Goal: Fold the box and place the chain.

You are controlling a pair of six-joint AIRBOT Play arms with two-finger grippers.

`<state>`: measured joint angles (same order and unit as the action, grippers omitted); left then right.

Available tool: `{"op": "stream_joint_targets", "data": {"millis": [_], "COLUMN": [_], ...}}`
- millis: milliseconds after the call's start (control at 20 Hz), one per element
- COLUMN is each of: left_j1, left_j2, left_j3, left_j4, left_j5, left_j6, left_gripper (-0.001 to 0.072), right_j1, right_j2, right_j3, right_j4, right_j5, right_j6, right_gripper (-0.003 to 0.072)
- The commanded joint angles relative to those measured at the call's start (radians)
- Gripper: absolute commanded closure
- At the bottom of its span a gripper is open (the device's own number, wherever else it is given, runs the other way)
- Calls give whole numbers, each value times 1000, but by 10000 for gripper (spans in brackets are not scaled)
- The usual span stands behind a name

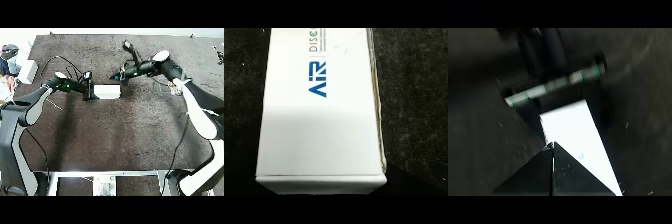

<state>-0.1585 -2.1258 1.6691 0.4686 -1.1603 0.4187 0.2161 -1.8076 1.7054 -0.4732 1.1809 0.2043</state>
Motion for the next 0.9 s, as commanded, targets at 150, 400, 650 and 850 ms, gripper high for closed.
{"op": "stream_joint_targets", "data": {"millis": [150,400,650,850], "left_j1": [-1,-1,-1,-1], "left_j2": [0,0,0,1], "left_j3": [0,0,0,0], "left_j4": [1,1,0,1], "left_j5": [-2,-2,-2,-5], "left_j6": [1,1,1,0], "left_gripper": [421,421,421,422], "right_j1": [-3,-3,-3,-3], "right_j2": [438,902,1229,1338], "right_j3": [-304,-880,-1344,-1477], "right_j4": [-8,-111,-103,-103], "right_j5": [-327,-890,-1156,-1253], "right_j6": [104,190,190,190], "right_gripper": [674,672,673,672]}}
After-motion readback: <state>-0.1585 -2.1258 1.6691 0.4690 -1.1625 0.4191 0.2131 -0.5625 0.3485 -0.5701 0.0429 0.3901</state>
